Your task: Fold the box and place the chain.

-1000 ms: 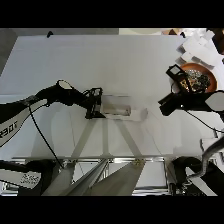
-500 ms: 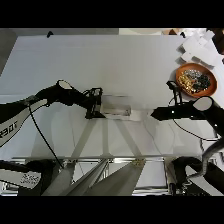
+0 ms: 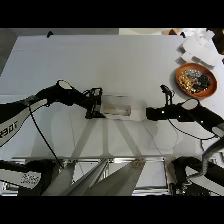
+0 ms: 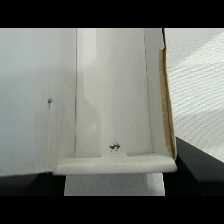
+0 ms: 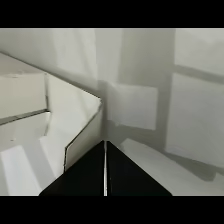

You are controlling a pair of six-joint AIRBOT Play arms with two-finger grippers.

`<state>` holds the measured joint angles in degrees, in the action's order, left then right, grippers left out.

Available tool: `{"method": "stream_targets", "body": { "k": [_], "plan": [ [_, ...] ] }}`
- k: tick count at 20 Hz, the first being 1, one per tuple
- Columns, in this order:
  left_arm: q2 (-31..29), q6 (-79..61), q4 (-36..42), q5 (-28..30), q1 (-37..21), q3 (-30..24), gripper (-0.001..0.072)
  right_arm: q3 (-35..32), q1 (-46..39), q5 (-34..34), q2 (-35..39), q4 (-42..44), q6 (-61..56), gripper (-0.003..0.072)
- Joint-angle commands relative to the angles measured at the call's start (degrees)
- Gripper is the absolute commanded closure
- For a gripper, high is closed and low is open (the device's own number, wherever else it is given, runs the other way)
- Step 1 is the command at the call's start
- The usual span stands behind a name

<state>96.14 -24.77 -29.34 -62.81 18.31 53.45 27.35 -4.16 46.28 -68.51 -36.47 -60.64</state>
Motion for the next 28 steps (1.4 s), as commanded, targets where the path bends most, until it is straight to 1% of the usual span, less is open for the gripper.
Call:
{"method": "stream_targets", "body": {
  "k": [1, 4, 7, 8, 9, 10, 14, 18, 19, 20, 23, 28],
  "plan": [
    [0.04, -0.02, 0.00, 0.00, 0.00, 0.00, 0.0432, -0.04, 0.87, 1.07, -0.96, 10.03, 6.56, 0.0684],
    [0.04, -0.02, 0.00, 0.00, 0.00, 0.00, 0.0432, -0.04, 0.87, 3.78, -0.92, 15.61, 10.64, 0.0684],
    [0.04, 0.00, 0.00, 0.00, 0.00, 0.00, 0.0432, -0.04, 0.87, 5.18, -0.66, 17.25, 11.65, 0.0675],
    [0.04, 0.00, 0.00, 0.00, 0.00, 0.00, 0.0432, -0.04, 0.87, 5.16, -0.61, 17.73, 11.26, 0.0580],
    [0.04, 0.00, 0.00, 0.00, 0.00, 0.00, 0.0432, -0.04, 0.87, 5.18, -0.61, 18.43, 10.93, 0.0456],
    [0.04, -0.02, 0.00, 0.00, 0.00, 0.00, 0.0432, -0.04, 0.90, 5.42, -0.61, 19.08, 10.95, 0.0443],
    [0.04, 0.00, 0.00, 0.00, 0.00, 0.00, 0.0432, -0.04, 1.05, 7.56, -0.59, 20.90, 11.10, 0.0429],
    [0.04, 0.00, 0.00, 0.02, 0.00, 0.00, 0.0432, -0.04, 3.87, 7.61, -0.61, 22.16, 11.67, 0.0417],
    [0.04, 0.00, 0.00, 0.00, 0.00, 0.00, 0.0432, -0.04, 4.70, 6.88, -0.59, 22.12, 11.69, 0.0396],
    [0.04, 0.00, 0.00, 0.00, 0.00, 0.00, 0.0432, -0.02, 5.49, 5.33, -0.59, 22.08, 12.37, 0.0338],
    [0.04, -0.02, 0.00, 0.02, 0.00, 0.00, 0.0432, -0.02, 7.50, -0.09, -0.39, 21.86, 13.62, 0.0272],
    [0.04, 0.00, 0.00, 0.00, 0.00, 0.00, 0.0432, -0.02, 11.21, -6.05, -0.20, 21.94, 13.60, 0.0273]
  ]
}}
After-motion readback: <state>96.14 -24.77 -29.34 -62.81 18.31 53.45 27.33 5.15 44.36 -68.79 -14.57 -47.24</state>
